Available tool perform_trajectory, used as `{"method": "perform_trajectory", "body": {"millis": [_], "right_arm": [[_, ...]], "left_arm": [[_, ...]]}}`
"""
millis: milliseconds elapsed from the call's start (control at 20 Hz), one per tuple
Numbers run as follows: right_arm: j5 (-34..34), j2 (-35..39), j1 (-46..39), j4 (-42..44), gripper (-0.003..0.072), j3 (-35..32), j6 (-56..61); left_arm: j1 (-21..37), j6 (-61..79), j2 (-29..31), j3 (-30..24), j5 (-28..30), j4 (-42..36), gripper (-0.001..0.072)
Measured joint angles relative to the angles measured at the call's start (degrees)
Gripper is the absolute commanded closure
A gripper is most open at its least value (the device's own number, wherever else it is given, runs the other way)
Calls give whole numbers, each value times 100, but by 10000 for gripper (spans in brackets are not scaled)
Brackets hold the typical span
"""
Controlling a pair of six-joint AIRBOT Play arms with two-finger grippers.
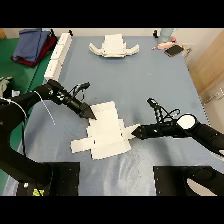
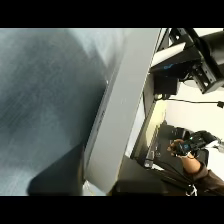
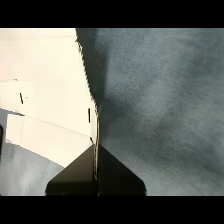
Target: Fold the box.
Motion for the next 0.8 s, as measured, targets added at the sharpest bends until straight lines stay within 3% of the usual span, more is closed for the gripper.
{"method": "perform_trajectory", "body": {"millis": [200,250,300,350,500,800], "right_arm": [[-44,0,0,-9,680,0,2],[-48,0,0,-9,575,0,4],[-74,0,0,-2,406,0,4],[-79,0,0,-15,294,0,4],[-142,0,-39,-173,162,15,70],[-57,26,-846,-1016,160,678,798]], "left_arm": [[-170,179,-22,-11,162,52,693],[-199,221,-22,-13,219,57,693],[-225,247,-22,-15,273,57,693],[-251,282,-22,-15,326,42,693],[-295,238,-22,-2,404,26,694],[-734,763,363,236,927,2,697]]}}
